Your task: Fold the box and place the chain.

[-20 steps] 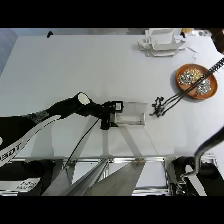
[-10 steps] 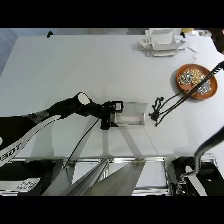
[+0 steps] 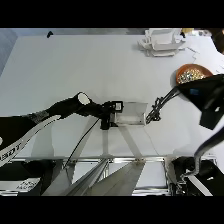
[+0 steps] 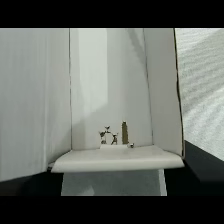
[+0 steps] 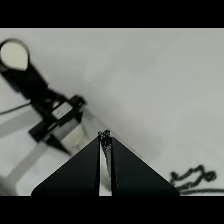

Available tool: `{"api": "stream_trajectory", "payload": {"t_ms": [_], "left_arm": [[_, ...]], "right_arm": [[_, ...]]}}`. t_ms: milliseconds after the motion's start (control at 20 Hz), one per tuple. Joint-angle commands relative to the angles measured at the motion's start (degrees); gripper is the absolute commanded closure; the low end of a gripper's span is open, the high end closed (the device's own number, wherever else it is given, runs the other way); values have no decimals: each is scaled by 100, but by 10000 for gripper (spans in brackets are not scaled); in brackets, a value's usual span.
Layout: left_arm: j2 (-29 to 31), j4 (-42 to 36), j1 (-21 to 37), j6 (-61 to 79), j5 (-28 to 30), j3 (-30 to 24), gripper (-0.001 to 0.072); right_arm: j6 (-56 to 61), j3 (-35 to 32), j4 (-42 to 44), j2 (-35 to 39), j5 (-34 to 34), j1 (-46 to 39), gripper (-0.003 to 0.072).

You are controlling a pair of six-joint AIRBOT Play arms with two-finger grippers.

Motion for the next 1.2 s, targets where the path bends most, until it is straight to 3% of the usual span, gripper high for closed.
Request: {"api": "stream_trajectory", "payload": {"t_ms": [0,300,450,750,1150], "left_arm": [[2,0,2,2,2,-2,438],[2,2,2,2,2,-2,438],[2,2,2,2,0,-2,438],[2,2,2,2,2,-2,438],[2,0,2,0,2,-2,438]], "right_arm": [[-101,-210,24,-479,225,343,670],[-269,-1217,74,-1058,-638,562,671],[-629,-1475,678,-1355,-1147,562,671],[-979,-1709,1008,-2031,-1141,562,671],[-1298,-2535,1025,-2044,-1561,898,671]]}}
